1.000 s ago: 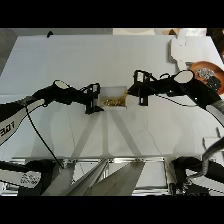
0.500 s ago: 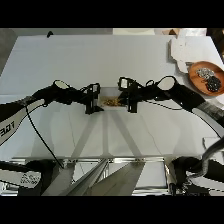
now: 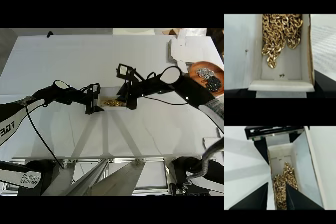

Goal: Fold the box and place the chain.

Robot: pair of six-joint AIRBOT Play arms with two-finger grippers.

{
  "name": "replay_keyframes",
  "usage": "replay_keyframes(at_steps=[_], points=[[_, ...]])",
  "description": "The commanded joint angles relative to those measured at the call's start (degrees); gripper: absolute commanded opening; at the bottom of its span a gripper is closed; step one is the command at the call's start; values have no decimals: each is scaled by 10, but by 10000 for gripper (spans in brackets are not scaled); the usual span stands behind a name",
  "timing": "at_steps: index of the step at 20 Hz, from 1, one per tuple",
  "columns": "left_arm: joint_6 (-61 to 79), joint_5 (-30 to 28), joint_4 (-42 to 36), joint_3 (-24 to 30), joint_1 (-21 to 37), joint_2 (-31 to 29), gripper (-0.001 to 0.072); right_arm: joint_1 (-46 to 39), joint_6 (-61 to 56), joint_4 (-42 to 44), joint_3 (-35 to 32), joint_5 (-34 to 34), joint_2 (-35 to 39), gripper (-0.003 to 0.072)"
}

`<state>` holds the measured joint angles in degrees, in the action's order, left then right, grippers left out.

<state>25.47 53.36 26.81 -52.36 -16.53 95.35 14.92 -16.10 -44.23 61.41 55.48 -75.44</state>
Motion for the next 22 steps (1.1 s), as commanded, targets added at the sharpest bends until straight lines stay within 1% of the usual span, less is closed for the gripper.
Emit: replay_keyframes(at_steps=[1, 2, 3, 4, 5, 7, 8, 9, 10, 12, 14, 15, 16, 17, 20, 22], points=[[0, 0, 0, 0, 0, 0, 280, -5, -118, -97, 98, 66, -2, 213], [0, 0, 0, 0, 0, 0, 280, -13, -137, -95, 123, 58, -14, 213], [0, 0, 0, 0, 0, 0, 280, -21, -175, -96, 148, 46, -32, 182], [0, 0, 0, 0, 0, 0, 280, -27, -216, -99, 169, 35, -57, 91], [0, 0, 0, 0, 0, 0, 280, -30, -249, -100, 183, 22, -84, 90], [0, 0, 0, 0, 0, 0, 280, -30, -308, -100, 198, 22, -135, 126], [0, 0, 0, 0, 0, 0, 280, -28, -348, -96, 201, 26, -156, 195], [0, 0, 0, 0, 0, 0, 280, -28, -396, -82, 202, 32, -172, 237], [0, 0, 0, 0, 0, 0, 280, -29, -410, -52, 202, 47, -182, 237], [0, 0, 0, 0, 0, 0, 280, -28, -394, 6, 202, 83, -190, 239], [0, 0, 0, 0, 0, 0, 280, -28, -374, 35, 202, 118, -190, 247], [0, 0, 0, 0, 0, 0, 280, -25, -372, 34, 202, 137, -189, 247], [0, 0, 0, 0, 0, 0, 280, -20, -360, 24, 202, 157, -188, 274], [0, 0, 0, 0, 0, 0, 280, -15, -357, 4, 201, 168, -187, 344], [0, 0, 0, 0, 0, 0, 280, -3, -333, -46, 197, 163, -174, 346], [0, 0, 0, 0, 0, 0, 280, 1, -306, -59, 172, 130, -148, 346]])
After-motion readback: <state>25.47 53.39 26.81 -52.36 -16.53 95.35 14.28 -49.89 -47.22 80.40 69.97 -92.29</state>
